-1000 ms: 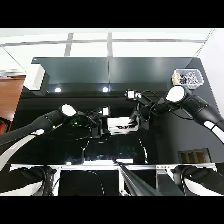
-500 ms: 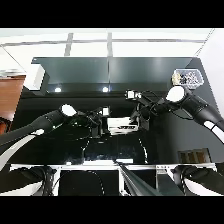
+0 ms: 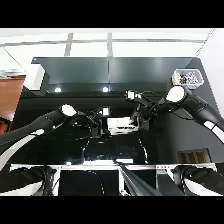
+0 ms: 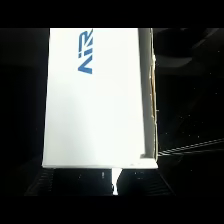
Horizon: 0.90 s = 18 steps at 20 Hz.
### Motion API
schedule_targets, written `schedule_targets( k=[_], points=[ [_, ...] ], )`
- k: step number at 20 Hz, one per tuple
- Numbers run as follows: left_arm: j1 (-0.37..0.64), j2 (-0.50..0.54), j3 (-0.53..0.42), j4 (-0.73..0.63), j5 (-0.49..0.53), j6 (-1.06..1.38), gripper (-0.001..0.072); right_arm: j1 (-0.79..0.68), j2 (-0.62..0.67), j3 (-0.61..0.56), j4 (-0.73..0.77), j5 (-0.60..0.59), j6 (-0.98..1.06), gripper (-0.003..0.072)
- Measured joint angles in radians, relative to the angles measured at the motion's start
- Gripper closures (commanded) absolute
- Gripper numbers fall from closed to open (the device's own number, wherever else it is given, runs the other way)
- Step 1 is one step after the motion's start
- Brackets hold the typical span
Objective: Fold the box and place the chain.
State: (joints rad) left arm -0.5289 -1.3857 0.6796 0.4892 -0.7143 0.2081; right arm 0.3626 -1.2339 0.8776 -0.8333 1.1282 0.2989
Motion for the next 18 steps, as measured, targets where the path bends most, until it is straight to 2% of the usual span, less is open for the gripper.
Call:
schedule_targets(
  k=[11,14,18],
  points=[
    [0.0,0.0,0.0,0.0,0.0,-0.001,0.0476,0.0,0.027,0.0,-0.013,0.003,0.001,0.0478],
    [0.0,0.0,0.0,0.0,0.0,-0.001,0.0477,0.0,0.027,0.0,-0.014,-0.002,0.001,0.0556],
    [0.0,0.0,0.0,0.0,0.0,-0.001,0.0477,0.0,0.028,0.0,-0.018,-0.008,0.0,0.0556]
  ],
)
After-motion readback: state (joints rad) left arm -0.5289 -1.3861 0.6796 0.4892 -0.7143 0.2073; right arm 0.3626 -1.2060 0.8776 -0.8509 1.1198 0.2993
